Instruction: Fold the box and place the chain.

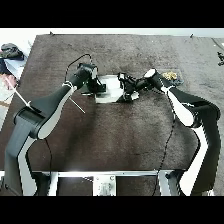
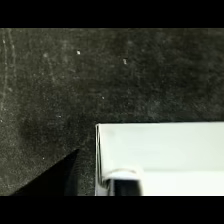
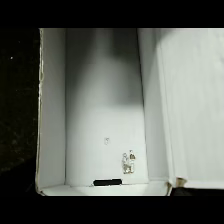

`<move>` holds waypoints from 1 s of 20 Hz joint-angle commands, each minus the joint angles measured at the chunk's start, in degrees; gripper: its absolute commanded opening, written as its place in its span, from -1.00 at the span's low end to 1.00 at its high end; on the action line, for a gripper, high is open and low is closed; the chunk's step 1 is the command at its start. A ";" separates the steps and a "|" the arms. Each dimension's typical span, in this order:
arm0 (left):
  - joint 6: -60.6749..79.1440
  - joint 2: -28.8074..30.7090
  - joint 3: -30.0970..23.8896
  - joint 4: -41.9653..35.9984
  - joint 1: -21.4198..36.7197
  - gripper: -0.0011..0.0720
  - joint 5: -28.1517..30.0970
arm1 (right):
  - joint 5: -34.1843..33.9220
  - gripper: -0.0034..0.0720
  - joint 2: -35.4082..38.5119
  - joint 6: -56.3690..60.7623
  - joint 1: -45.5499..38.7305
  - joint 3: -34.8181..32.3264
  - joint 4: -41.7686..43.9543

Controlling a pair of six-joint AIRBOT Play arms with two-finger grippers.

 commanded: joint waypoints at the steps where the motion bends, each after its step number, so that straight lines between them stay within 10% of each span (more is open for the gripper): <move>1: -1.88 -0.44 0.22 1.16 -0.09 -0.53 -0.57 | -0.02 0.67 -0.02 0.02 -0.07 0.04 -0.04; 3: -1.86 -0.44 0.22 1.18 -0.09 -0.53 -0.59 | -0.02 0.67 -0.02 0.00 -0.07 0.04 -0.02; 5: -1.77 -0.50 0.22 1.14 -0.09 -0.94 -0.61 | -0.02 0.67 -0.02 0.02 -0.07 0.04 -0.02; 9: -1.16 -0.55 0.24 1.03 -0.09 -0.93 -0.48 | -0.02 0.67 -0.02 0.02 -0.07 0.04 -0.02; 11: 2.23 -0.52 0.61 -1.01 -0.07 -0.08 0.13 | -0.02 0.67 -0.02 0.00 -0.07 0.04 -0.02; 17: 8.90 -0.50 3.37 -2.71 -0.07 0.13 -2.19 | -0.02 0.67 -0.02 0.02 -0.07 0.04 -0.02; 19: 14.86 -0.50 4.35 -2.62 0.00 0.87 -4.66 | -0.02 0.67 -0.02 0.02 -0.07 0.04 -0.02; 20: 16.11 -0.50 5.27 -2.62 0.04 0.87 -6.23 | -0.02 0.67 -0.02 0.02 -0.07 0.04 -0.02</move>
